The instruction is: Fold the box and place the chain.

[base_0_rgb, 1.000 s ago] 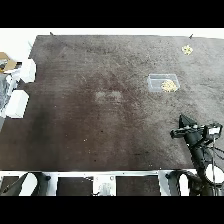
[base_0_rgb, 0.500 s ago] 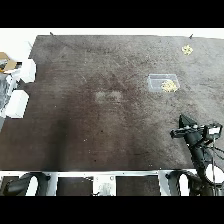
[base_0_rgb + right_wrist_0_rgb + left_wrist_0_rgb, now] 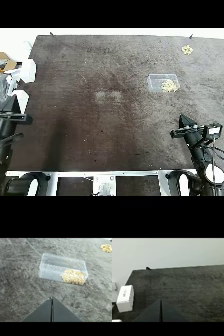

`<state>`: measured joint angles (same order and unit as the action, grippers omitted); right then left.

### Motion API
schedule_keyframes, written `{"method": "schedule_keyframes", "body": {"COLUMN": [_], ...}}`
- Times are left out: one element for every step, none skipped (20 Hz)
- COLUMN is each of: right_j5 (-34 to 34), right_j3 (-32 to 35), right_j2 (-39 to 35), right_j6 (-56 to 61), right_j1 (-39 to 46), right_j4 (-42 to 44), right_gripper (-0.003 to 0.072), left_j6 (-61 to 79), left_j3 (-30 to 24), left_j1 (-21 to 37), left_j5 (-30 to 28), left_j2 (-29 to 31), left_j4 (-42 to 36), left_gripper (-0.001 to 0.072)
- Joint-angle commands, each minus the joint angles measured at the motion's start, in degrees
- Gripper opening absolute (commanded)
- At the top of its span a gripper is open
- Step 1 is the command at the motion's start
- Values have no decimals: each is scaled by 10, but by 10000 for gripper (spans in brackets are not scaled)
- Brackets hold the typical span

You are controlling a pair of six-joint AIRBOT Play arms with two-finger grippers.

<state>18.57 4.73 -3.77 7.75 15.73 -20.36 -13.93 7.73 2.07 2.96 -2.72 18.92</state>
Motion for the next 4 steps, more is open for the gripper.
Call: {"method": "schedule_keyframes", "body": {"right_j5": [0,0,0,0], "right_j3": [0,0,0,0], "right_j2": [0,0,0,0], "right_j6": [0,0,0,0], "right_j1": [0,0,0,0], "right_j4": [0,0,0,0], "right_gripper": [1,1,1,0], "left_j6": [-2,-2,-2,-2], "left_j3": [-21,-21,-21,-21], "left_j1": [-5,-5,-5,-5], "left_j5": [-6,-6,-6,-5], "left_j2": [10,10,10,10], "left_j4": [0,0,0,0], "left_gripper": [6,6,7,7]}}
